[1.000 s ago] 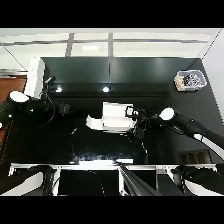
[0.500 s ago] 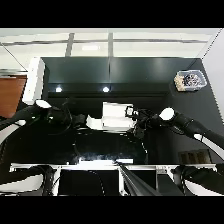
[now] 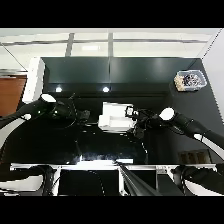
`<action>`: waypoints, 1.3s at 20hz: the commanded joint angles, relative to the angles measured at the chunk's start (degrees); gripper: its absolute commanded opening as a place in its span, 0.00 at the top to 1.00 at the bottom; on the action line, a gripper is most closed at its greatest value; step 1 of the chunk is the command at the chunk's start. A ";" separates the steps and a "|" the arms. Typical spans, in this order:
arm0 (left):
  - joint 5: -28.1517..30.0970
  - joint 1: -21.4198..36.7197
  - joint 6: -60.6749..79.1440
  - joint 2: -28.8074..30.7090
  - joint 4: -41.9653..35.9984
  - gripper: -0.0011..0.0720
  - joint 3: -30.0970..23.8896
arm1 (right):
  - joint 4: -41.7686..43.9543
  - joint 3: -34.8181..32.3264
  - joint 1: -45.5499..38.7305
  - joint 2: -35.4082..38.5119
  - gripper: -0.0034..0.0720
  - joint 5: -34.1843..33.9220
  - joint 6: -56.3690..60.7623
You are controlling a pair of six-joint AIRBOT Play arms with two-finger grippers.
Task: Fold the box and place the chain.
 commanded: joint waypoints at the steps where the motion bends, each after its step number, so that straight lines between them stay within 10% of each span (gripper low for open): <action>1: -2.56 -0.07 1.97 -0.09 -0.20 0.01 3.08 | 0.02 -0.02 0.02 -0.02 0.93 0.02 0.02; 26: -1.27 -16.68 -28.02 -0.11 21.57 0.24 17.97 | 1.03 -0.02 0.02 -0.02 0.93 0.00 0.02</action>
